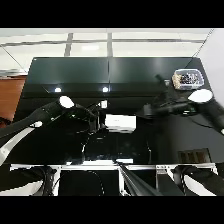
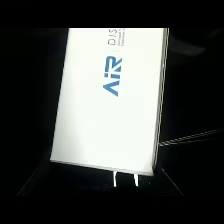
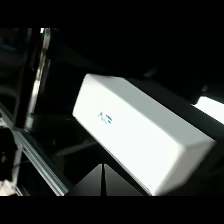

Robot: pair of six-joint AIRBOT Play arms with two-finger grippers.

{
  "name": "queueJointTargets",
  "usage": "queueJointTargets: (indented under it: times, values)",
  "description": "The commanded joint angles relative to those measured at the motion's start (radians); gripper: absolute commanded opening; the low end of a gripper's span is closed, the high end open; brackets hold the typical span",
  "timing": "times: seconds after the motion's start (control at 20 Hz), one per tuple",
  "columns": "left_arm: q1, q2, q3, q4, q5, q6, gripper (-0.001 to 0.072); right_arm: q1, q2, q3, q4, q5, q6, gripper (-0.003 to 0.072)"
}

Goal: Fold the box and place the chain.

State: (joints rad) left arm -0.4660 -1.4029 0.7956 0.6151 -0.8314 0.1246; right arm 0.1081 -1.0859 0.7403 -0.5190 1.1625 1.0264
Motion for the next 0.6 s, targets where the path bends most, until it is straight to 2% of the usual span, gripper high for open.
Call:
queueJointTargets:
  times: [0.0, 0.1, 0.25, 0.35, 0.55]
  values:
    - [0.013, 0.059, 0.052, 0.137, -0.117, -0.106, 0.072, -0.161, 0.124, 0.012, -0.14, 0.154, 0.026, 0.0022]
    - [0.031, 0.119, 0.074, 0.182, -0.202, -0.168, 0.072, -0.246, 0.168, 0.012, -0.203, 0.207, 0.047, 0.0022]
    - [0.005, 0.145, 0.107, 0.095, -0.137, -0.181, 0.0718, -0.31, 0.18, 0.011, -0.204, 0.2, 0.047, 0.0022]
    - [-0.067, 0.081, 0.164, 0.074, -0.083, -0.188, 0.0718, -0.309, 0.18, 0.011, -0.203, 0.161, 0.05, 0.0022]
    - [-0.165, -0.113, 0.307, 0.076, -0.092, -0.289, 0.0716, -0.31, 0.18, 0.011, -0.196, 0.143, 0.052, 0.0022]
